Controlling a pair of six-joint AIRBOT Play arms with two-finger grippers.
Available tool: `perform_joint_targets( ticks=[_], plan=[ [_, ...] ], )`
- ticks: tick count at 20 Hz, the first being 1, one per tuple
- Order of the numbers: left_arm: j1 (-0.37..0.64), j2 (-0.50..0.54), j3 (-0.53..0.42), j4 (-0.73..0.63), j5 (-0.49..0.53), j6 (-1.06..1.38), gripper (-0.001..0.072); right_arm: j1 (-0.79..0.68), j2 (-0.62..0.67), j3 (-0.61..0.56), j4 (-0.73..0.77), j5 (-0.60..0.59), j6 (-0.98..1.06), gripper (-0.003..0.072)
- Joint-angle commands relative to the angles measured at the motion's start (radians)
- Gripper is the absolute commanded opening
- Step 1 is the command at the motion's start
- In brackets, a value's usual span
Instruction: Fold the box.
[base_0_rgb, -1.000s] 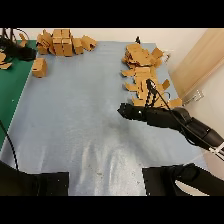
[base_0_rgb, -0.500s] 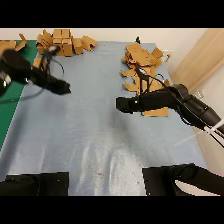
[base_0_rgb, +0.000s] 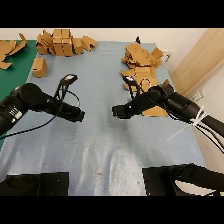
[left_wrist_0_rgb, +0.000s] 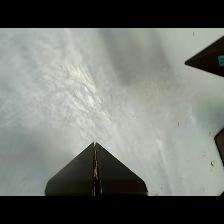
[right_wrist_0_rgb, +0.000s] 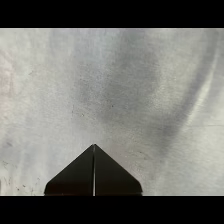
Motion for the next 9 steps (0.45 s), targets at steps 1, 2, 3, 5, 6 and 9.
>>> perform_joint_targets(
  ticks=[1,2,3,5,6,9],
  plan=[
    [-0.039,0.008,-0.027,0.007,-0.004,-0.035,0.0011,0.002,-0.008,0.002,0.013,-0.033,-0.011,0.0003],
    [-0.039,0.008,-0.027,0.005,-0.016,-0.035,0.0011,0.001,-0.008,0.001,0.012,-0.036,-0.011,0.0003],
    [-0.039,0.008,-0.027,0.005,-0.024,-0.035,0.0011,0.001,-0.008,0.001,0.011,-0.036,-0.011,0.0003],
    [-0.039,0.008,-0.027,0.008,-0.024,-0.031,0.0011,0.001,-0.008,0.001,0.012,-0.037,-0.011,0.0003],
    [-0.039,0.008,-0.027,0.008,-0.024,-0.031,0.0011,0.001,-0.008,0.001,0.012,-0.037,-0.011,0.0003],
    [-0.039,0.008,-0.027,0.008,-0.024,-0.031,0.0011,0.001,-0.008,0.001,0.011,-0.037,-0.011,0.0003]
  ],
)
